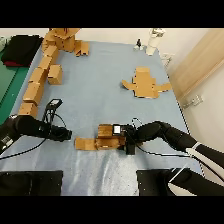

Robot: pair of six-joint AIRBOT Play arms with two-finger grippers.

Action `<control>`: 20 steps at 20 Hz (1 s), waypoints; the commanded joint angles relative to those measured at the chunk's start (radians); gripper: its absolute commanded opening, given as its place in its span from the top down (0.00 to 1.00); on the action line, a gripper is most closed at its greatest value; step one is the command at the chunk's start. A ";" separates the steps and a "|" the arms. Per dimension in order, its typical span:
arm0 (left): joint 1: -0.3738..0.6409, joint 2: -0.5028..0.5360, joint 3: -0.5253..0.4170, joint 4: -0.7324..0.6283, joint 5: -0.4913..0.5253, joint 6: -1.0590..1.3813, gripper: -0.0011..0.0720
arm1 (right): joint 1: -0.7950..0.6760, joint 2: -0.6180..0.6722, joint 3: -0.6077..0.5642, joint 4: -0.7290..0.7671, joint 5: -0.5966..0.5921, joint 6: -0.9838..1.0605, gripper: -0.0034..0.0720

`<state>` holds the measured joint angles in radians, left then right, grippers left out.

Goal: Fold the box.

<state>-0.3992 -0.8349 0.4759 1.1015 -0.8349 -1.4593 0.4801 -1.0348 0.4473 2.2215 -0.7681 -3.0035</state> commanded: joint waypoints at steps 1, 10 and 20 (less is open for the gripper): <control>0.011 -0.125 0.000 -0.204 0.016 0.008 0.97 | 0.000 0.000 0.000 0.000 0.000 0.000 0.36; -0.148 -0.231 0.001 -0.371 0.083 0.004 0.97 | 0.000 0.000 0.000 0.000 0.000 0.000 0.36; -0.262 -0.231 0.023 -0.502 0.143 0.002 0.97 | 0.000 0.000 0.000 0.000 0.000 0.000 0.36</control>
